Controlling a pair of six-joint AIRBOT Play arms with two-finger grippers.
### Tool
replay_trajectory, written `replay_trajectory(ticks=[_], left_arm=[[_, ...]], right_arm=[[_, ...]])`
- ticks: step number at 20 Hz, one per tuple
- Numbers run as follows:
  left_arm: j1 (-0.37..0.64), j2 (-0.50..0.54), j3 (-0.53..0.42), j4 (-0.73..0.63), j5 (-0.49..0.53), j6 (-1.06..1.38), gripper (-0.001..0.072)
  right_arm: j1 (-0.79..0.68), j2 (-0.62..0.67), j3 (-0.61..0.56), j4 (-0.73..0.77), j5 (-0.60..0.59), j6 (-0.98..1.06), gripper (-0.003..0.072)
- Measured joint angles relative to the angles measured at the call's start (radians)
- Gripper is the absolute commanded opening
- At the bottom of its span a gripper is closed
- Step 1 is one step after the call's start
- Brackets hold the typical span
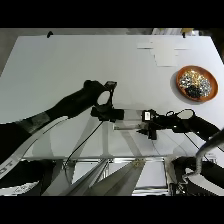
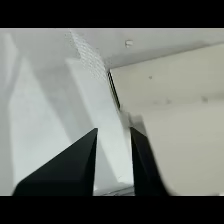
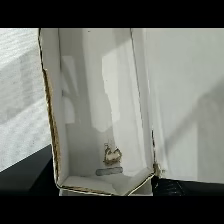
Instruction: Fold the box and place the chain.
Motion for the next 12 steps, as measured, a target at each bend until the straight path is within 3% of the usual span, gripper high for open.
replay_trajectory(ticks=[1,2,7,10,12], left_arm=[[0.016,0.024,0.0,0.0,-0.015,0.053,0.0462],[0.034,0.048,-0.001,-0.002,-0.016,0.119,0.0494],[0.121,0.14,-0.073,-0.022,-0.008,0.621,0.0575],[0.159,0.161,-0.195,-0.132,0.081,1.094,0.0634],[0.174,0.167,-0.294,-0.275,0.181,1.455,0.0641]], right_arm=[[0.0,0.0,0.0,0.0,0.0,0.0,0.0443],[0.0,0.0,0.0,0.0,0.0,0.0,0.0443],[0.0,0.0,0.0,0.0,0.0,0.0,0.0443],[0.0,0.0,0.0,0.0,0.0,0.0,0.0443],[0.0,0.0,0.0,0.0,0.0,0.0,0.0443]])
